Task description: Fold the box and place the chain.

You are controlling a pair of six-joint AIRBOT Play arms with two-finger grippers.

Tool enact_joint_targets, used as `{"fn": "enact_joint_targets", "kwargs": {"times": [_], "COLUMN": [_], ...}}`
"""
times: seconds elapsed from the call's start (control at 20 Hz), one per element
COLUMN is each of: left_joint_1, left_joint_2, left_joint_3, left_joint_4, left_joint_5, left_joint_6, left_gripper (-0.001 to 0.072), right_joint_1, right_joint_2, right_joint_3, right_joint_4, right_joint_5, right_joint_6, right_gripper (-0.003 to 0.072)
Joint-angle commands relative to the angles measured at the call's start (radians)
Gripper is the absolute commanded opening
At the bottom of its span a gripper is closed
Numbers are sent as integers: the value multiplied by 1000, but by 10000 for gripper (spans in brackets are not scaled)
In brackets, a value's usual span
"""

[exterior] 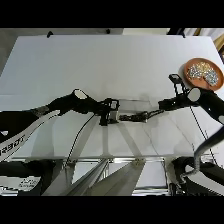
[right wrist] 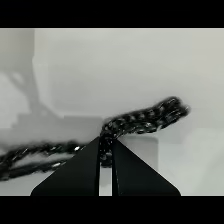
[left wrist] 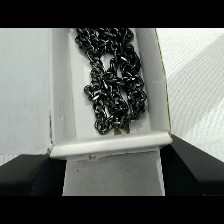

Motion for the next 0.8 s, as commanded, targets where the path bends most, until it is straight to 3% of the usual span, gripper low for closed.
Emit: {"fn": "enact_joint_targets", "kwargs": {"times": [0.0,0.35,0.6,0.75], "left_joint_1": [0,0,0,0], "left_joint_2": [0,0,0,0], "left_joint_3": [1,1,1,1], "left_joint_4": [1,1,1,1], "left_joint_5": [0,-5,-20,-20], "left_joint_6": [0,0,0,0], "left_gripper": [140,140,140,140], "right_joint_1": [34,156,245,288], "right_joint_2": [114,452,647,684], "right_joint_3": [1,2,2,2], "right_joint_4": [-14,13,197,322], "right_joint_5": [51,168,154,123], "right_joint_6": [-2,-27,-78,-112], "right_gripper": [12,12,12,12]}}
